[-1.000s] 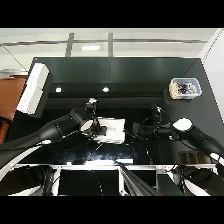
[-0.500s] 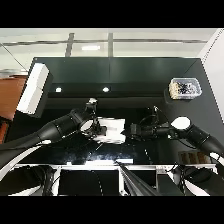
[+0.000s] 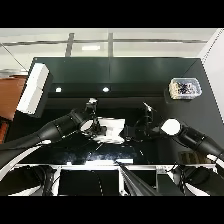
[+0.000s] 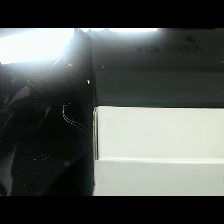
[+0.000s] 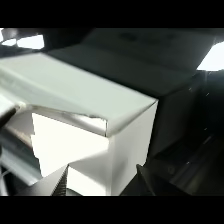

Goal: Fold the box and place the chain.

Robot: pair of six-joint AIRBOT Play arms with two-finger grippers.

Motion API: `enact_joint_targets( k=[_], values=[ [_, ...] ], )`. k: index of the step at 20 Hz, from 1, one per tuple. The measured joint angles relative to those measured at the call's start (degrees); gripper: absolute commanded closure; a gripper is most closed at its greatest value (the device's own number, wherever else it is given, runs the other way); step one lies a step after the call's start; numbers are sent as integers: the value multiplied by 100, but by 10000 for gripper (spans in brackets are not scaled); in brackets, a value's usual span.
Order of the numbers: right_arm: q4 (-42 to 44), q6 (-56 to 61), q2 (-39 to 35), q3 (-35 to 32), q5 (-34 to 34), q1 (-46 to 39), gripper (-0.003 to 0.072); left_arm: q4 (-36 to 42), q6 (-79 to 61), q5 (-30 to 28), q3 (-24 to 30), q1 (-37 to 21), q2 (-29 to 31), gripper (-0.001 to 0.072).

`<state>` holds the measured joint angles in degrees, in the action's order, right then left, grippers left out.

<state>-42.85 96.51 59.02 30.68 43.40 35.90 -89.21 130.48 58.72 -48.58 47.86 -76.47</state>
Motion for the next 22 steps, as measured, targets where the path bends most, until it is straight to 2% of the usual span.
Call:
enact_joint_targets(
  k=[2, 9, 13, 22],
  values=[
    [-608, 780, 57, 175, -50, 210, 384, -2, 0, 13, 0, 0, 0, 680],
    [-1947, 2337, 426, 734, 26, 748, 383, -9, 0, 55, 0, 0, 0, 680],
    [-2474, 2699, 658, 1064, 334, 916, 382, -9, 0, 74, 2, 0, 0, 680],
    [-3067, 2975, 1008, 1609, 999, 1003, 382, -11, -2, 125, 0, 0, 0, 680]
  ],
)
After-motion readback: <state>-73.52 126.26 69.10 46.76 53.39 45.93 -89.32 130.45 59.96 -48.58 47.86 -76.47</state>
